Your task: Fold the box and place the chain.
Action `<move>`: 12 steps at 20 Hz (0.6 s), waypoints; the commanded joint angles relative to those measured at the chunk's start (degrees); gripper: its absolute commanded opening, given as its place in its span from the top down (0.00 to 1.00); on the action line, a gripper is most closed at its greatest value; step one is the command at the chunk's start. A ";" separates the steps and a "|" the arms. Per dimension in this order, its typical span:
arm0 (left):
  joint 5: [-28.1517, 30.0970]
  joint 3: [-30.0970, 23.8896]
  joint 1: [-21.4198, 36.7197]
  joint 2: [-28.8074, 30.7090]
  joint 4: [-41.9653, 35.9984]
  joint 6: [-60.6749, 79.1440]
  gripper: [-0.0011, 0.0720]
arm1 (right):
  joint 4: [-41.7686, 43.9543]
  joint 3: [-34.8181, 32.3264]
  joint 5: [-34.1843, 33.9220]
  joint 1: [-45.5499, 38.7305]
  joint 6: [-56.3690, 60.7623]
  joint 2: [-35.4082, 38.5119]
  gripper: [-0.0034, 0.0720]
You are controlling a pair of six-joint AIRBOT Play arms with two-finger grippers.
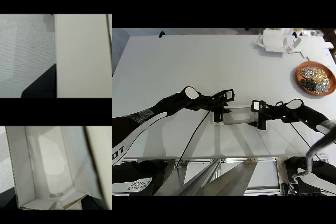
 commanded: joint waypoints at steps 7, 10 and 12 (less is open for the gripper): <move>0.09 0.02 -0.04 -0.02 -0.07 0.00 0.97 | 2.23 0.13 2.60 -3.06 -2.93 -3.23 0.27; 0.11 0.02 -0.04 -0.02 -0.07 0.00 0.97 | 2.25 0.13 2.86 -3.06 -4.52 -4.76 0.38; 0.11 0.02 -0.04 -0.02 -0.07 0.00 0.97 | 2.25 0.13 2.82 -3.06 -4.57 -5.18 0.42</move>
